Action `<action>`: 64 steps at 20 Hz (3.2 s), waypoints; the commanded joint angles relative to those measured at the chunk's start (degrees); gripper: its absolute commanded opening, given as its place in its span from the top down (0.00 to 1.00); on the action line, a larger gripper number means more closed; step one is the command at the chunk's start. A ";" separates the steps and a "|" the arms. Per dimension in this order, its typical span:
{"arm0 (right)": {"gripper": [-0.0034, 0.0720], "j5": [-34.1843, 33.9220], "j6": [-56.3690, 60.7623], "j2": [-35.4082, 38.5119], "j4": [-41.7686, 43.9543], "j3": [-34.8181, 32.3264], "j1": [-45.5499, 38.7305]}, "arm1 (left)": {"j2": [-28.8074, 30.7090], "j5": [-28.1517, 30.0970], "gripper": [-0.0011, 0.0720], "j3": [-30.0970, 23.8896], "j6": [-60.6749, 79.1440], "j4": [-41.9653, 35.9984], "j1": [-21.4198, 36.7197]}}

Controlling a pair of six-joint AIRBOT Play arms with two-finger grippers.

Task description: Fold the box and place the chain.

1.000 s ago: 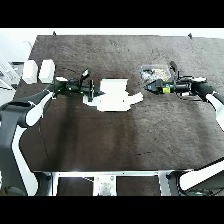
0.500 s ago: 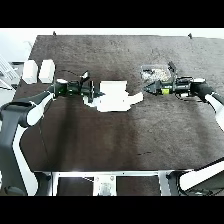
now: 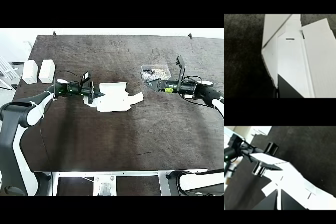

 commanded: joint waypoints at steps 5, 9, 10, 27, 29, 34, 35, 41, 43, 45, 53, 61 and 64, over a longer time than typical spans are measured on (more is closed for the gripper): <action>0.76 -1.84 -19.58 12.41 -1.11 -10.36 2.56 | -0.02 -0.31 0.96 -0.02 0.02 -0.07 0.00; 0.20 -4.39 -27.67 11.76 -9.03 -11.65 8.28 | -0.02 -0.24 0.96 -0.02 0.00 -0.26 0.00; 0.20 -5.75 -31.76 11.69 -11.08 -11.78 9.99 | -0.02 -0.24 0.96 -0.02 0.02 -0.26 0.00; 0.20 -31.91 -43.54 3.15 -26.38 -11.72 24.55 | -0.02 -0.20 0.96 -0.02 0.00 -0.28 0.00; 0.20 -34.53 -43.54 2.54 -26.36 -11.69 25.51 | -0.02 -0.20 0.96 -0.02 0.00 -0.26 0.00; 0.20 -37.62 -43.47 2.51 -25.20 -9.92 26.12 | -0.02 -0.22 0.96 -0.02 0.02 -0.28 0.00; 0.20 -37.86 -43.47 2.51 -24.57 -9.29 26.10 | -0.02 -0.22 0.96 -0.02 0.00 -0.26 0.00; 0.20 -38.10 -41.72 2.51 -18.12 -6.19 23.08 | -0.02 -0.22 0.96 -0.02 0.00 -0.28 0.00; 0.20 -38.10 -41.77 2.51 -16.50 -5.79 22.38 | -0.02 -0.20 0.96 -0.02 0.00 -0.26 0.00; 0.20 -38.12 -41.79 2.45 -16.50 -5.49 22.23 | -0.02 -0.22 0.96 -0.02 0.00 -0.26 0.00; 0.20 -36.98 -42.47 0.24 -16.48 -4.46 21.53 | -0.02 -0.24 0.96 -0.02 0.00 -0.28 0.00; 0.20 -30.25 -46.90 -2.80 -16.50 -0.33 19.89 | -0.02 -0.22 0.96 -0.02 0.00 -0.28 0.00; 0.20 -24.98 -46.93 -5.44 -16.63 2.49 18.16 | -0.02 -0.22 0.96 -0.02 0.00 -0.28 0.00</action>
